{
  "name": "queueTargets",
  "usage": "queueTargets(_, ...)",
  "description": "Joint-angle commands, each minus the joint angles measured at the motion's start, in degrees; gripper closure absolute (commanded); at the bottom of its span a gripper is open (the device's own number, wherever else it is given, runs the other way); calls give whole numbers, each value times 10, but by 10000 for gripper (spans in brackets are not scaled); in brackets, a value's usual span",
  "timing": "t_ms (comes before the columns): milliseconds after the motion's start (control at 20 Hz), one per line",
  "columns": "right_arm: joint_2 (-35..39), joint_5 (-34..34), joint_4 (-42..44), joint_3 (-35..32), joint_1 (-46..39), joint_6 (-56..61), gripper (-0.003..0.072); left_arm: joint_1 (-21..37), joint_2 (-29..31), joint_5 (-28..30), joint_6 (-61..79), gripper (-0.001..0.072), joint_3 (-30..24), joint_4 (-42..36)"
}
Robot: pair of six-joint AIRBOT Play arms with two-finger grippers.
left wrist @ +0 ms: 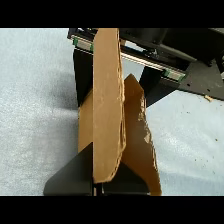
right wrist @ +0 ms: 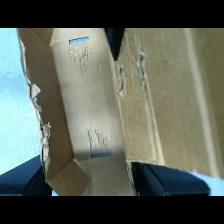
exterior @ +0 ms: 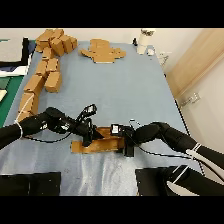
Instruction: Fold the box.
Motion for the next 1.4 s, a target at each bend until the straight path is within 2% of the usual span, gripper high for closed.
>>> queueTargets(0, -1, -2, 2, 0, -2, -7, -16, 0, 0, 0, 0, 696, 0, 0)
queueTargets(50, -1, -2, 2, 0, -2, -14, -16, 0, 0, 0, 0, 696, 0, 0)
queueTargets(100, -1, -1, 2, 0, -1, -17, 23, 0, 0, 0, 0, 696, 0, 0)
queueTargets(150, -1, -1, 2, 0, -1, -17, 92, 0, 0, 0, 0, 696, 0, 0)
queueTargets(550, -15, 2, 0, 0, 1, -27, 107, 0, 0, 0, 0, 696, 0, 0)
queueTargets(600, -15, 2, 0, 0, 1, -27, 133, 0, 0, 0, 0, 696, 0, 0)
queueTargets(650, -15, 2, 0, 0, 1, -27, 191, 0, 0, 0, 0, 696, 0, 0)
queueTargets(1350, -15, -1, 0, 0, 1, -26, 176, 0, 0, 0, 0, 696, 0, 0)
